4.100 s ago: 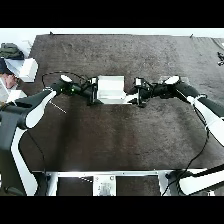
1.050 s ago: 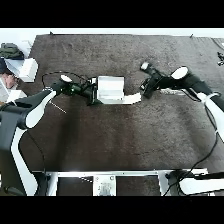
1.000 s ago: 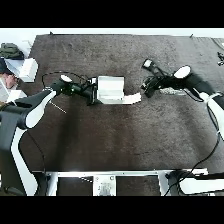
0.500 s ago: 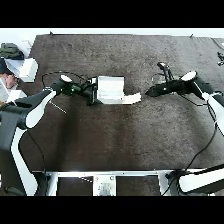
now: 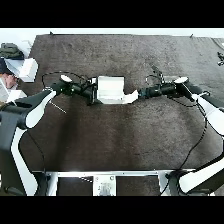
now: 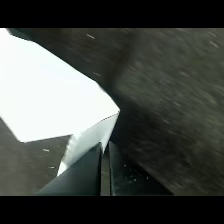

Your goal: Fold the box and place the chain.

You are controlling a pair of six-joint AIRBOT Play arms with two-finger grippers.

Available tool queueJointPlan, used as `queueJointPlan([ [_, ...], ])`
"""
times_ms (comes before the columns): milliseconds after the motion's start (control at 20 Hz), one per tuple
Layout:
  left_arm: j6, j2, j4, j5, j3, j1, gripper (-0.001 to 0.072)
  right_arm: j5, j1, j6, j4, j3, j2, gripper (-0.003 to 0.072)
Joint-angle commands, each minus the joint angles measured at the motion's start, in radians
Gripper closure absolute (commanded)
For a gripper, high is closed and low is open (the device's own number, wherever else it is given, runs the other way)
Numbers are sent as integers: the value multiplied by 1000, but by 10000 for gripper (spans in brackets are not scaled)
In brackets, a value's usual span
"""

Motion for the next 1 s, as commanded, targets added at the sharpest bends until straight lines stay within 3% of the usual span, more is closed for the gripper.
queueJointPlan([
  [0, 0, 1, 0, 0, 0, 0, 377, 72, 18, 37, 51, 37, -5, 498],
  [250, 0, 1, 0, 0, 0, 0, 377, 76, 70, 63, 36, 64, -5, 474],
  [300, 0, 1, 0, 0, 0, 0, 377, 66, 84, 82, 21, 64, -5, 294],
  [350, 0, 1, 0, 0, 0, 0, 376, 53, 100, 92, -20, 65, -5, 275],
  [750, 0, 1, 0, 0, 0, 0, 377, 18, 148, 179, -89, 147, -5, 275],
  [950, 0, 1, 0, 0, 0, 0, 377, 8, 193, 272, -201, 179, -5, 275],
])
